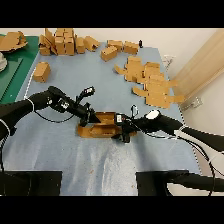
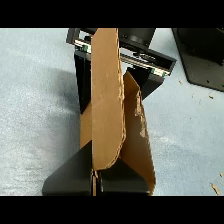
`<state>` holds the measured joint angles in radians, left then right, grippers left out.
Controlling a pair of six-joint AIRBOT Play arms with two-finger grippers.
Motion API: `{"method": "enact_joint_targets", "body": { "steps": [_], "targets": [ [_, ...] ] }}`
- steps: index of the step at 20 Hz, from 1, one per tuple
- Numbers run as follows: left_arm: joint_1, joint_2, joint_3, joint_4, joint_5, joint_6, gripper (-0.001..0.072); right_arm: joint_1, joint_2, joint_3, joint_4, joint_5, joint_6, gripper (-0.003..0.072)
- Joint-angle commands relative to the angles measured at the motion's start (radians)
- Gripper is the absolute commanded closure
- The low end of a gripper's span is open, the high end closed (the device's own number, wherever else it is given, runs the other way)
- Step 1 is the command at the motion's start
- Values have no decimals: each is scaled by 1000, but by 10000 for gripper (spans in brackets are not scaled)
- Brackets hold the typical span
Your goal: Fold the box.
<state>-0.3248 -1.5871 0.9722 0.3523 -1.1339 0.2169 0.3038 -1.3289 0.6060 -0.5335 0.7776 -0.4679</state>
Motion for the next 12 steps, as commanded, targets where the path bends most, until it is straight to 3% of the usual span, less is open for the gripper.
{"method": "enact_joint_targets", "body": {
  "steps": [1, 12],
  "targets": [
    [0, 0, 1, 0, 0, 0, 698, 0, 0, 0, -2, -5, 0, 245],
    [0, 0, 2, -62, -18, -1, 699, 0, 0, 0, -2, -4, 0, 245]
  ]
}}
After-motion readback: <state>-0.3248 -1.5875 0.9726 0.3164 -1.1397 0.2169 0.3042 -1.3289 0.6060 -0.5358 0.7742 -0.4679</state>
